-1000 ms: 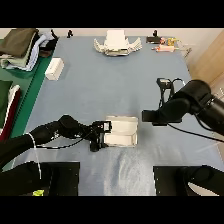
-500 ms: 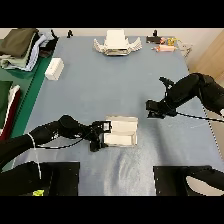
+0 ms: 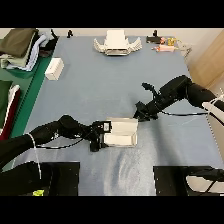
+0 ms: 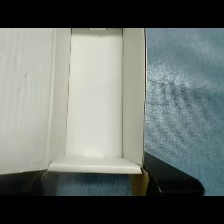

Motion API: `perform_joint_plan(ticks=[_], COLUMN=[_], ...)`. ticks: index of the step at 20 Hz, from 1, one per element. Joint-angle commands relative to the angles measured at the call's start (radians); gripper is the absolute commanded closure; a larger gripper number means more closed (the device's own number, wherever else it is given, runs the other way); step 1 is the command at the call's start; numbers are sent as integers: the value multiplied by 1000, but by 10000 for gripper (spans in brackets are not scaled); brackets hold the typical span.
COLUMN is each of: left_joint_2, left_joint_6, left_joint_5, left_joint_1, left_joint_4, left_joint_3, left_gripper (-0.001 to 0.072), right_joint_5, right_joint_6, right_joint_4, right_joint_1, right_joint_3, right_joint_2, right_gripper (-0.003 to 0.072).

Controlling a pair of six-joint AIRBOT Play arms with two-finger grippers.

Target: Fold the box.

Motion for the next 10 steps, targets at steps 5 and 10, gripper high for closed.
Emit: perform_joint_plan(ticks=[5,10], left_joint_2=[0,0], left_joint_6=[0,0], left_joint_5=[2,2], left_joint_1=[0,0], left_joint_4=[0,0], left_joint_3=[0,0], left_gripper=[238,238], right_joint_5=[-42,96], right_joint_6=[-234,-303], right_joint_4=[35,-48], right_joint_1=[123,264], right_joint_3=[-10,-11], right_joint_2=[3,48], right_gripper=[682,682])
